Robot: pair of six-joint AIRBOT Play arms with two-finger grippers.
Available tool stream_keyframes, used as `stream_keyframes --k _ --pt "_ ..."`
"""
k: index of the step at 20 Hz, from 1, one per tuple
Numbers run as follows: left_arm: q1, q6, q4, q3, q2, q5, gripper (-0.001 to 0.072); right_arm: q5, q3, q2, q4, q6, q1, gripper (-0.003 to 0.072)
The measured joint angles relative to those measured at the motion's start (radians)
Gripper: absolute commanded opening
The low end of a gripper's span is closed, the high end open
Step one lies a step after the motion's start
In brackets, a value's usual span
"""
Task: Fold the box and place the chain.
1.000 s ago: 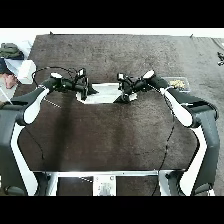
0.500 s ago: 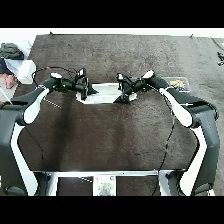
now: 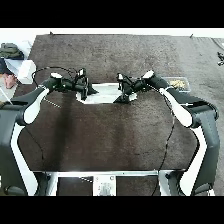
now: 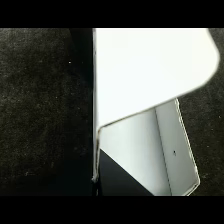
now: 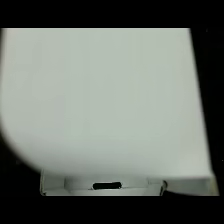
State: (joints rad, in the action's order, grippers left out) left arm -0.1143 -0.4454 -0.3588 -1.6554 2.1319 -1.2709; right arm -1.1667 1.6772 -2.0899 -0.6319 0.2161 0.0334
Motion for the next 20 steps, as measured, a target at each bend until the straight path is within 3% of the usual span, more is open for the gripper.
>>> stream_keyframes --k 18,19,20 --pt "0.000 0.001 0.000 0.000 0.000 -0.017 0.0027 0.000 0.000 0.000 0.000 0.002 0.000 0.0319" --pt "0.000 0.002 -0.001 0.000 0.000 -0.024 0.0272 0.000 0.000 0.000 0.000 0.002 0.000 0.0319" --pt "0.000 0.002 -0.003 0.000 0.000 -0.037 0.0372 0.000 0.000 0.000 0.000 0.002 0.000 0.0319"
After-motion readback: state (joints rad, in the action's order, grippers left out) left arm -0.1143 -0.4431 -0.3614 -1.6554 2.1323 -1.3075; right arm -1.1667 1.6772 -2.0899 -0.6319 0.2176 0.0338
